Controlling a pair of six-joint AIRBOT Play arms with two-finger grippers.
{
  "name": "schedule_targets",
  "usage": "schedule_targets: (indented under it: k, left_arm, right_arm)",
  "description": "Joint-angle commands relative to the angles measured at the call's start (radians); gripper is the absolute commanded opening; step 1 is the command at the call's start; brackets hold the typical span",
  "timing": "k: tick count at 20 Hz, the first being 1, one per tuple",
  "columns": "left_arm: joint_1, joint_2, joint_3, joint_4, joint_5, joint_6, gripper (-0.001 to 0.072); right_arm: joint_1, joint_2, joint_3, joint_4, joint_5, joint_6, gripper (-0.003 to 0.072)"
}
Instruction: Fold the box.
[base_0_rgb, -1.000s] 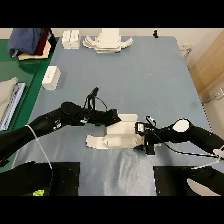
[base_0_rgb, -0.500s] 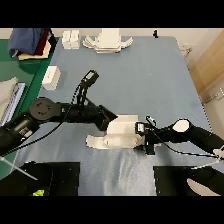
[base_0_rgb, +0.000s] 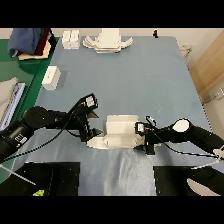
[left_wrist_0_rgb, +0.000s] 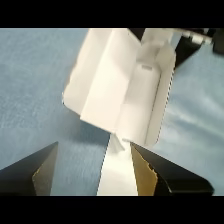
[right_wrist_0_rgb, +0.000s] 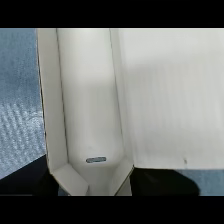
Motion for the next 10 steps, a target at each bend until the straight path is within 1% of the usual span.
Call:
schedule_targets:
  k: [1, 3, 5, 8, 10]
  left_arm:
    - [0.031, -0.041, -0.069, 0.0, 0.0, 0.261, 0.0696]
    - [0.03, -0.08, -0.106, -0.03, -0.002, 0.303, 0.0696]
    - [0.027, -0.122, -0.132, -0.101, 0.0, 0.354, 0.0696]
    - [-0.003, -0.171, -0.136, -0.175, 0.028, 0.394, 0.0696]
    - [-0.025, -0.198, -0.136, -0.195, 0.048, 0.398, 0.0696]
  right_arm:
    - [0.0, 0.0, 0.001, 0.0, 0.0, 0.0, 0.0513]
    - [0.0, 0.0, 0.001, 0.0, 0.0, 0.0, 0.0514]
    - [0.0, 0.0, 0.001, 0.0, 0.0, 0.0, 0.0514]
    - [0.0, 0.0, 0.001, 0.0, 0.0, 0.0, 0.0514]
    - [0.0, 0.0, 0.001, 0.0, 0.0, 0.0, 0.0514]
